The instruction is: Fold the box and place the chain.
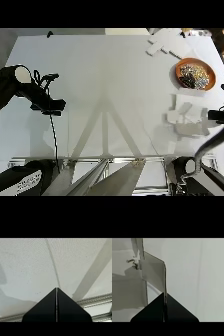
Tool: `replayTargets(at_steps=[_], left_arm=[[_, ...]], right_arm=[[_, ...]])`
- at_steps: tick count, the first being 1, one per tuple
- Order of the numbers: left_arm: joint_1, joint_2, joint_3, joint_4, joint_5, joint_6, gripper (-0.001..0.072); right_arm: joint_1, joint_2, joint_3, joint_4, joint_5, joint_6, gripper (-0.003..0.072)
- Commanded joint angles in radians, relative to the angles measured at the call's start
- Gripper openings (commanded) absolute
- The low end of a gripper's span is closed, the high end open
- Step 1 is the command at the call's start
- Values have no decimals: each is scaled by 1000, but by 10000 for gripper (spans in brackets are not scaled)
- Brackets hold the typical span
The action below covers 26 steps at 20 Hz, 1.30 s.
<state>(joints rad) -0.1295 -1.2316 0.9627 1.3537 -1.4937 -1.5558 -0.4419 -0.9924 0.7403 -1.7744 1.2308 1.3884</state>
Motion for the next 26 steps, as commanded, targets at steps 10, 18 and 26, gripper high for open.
replayTargets(at_steps=[10,18,26], left_arm=[[1,1,-1,0,55,8,10],[-3,-2,-1,-142,279,254,156],[-4,-8,-1,-473,262,785,154]], right_arm=[[686,552,-434,605,-349,160,6],[898,511,-448,601,-449,183,8],[898,487,-448,600,-449,183,8]])
